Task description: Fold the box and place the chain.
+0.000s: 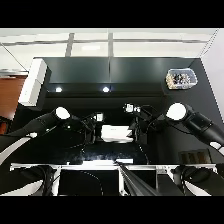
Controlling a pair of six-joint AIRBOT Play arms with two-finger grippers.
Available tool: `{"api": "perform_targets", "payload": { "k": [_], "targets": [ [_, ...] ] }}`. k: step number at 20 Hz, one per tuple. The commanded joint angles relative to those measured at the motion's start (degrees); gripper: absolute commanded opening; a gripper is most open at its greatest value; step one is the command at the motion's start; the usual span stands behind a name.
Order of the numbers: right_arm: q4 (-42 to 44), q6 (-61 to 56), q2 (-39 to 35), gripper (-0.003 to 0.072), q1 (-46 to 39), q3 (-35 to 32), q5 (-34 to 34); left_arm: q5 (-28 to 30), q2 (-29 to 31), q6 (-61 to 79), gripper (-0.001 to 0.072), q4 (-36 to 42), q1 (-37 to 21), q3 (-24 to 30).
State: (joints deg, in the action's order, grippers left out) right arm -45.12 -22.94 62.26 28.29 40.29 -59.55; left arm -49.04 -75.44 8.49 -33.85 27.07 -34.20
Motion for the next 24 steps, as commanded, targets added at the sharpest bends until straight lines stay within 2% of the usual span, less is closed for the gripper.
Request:
{"api": "perform_targets", "payload": {
  "k": [1, 12, 16, 17, 18, 19, 21, 24],
  "targets": [
    [-0.33, -0.02, 0.87, 0.0338, 0.02, -0.02, -0.15, -0.02, -0.04, -0.07, 0.0376, 0.02, 0.00, -0.02],
    [-3.80, -6.99, 1.99, 0.0338, -0.24, 0.20, -0.09, -0.04, -0.04, -0.07, 0.0376, 0.02, 0.00, -0.02],
    [1.84, -17.44, -1.57, 0.0336, -5.27, 3.04, -6.62, -0.02, -0.04, -0.07, 0.0376, 0.02, 0.00, -0.02],
    [1.18, -23.21, -2.86, 0.0269, -7.52, 3.02, -8.13, -0.02, -0.04, -0.07, 0.0376, 0.02, 0.00, -0.02],
    [0.85, -28.50, -3.26, 0.0115, -9.73, 2.84, -10.54, -0.02, -0.04, -0.07, 0.0376, 0.02, 0.00, -0.02],
    [1.51, -32.57, -3.26, 0.0016, -11.65, 1.90, -12.90, -0.02, -0.04, -0.07, 0.0375, 0.02, 0.00, -0.02],
    [6.40, -36.54, -3.19, 0.0014, -12.44, -2.62, -10.64, -0.02, -0.04, -0.07, 0.0376, 0.02, 0.00, -0.02],
    [23.43, -36.44, -2.03, 0.0014, -9.66, -9.57, -0.17, -0.02, -0.04, -0.07, 0.0376, 0.02, 0.00, -0.02]
  ]
}}
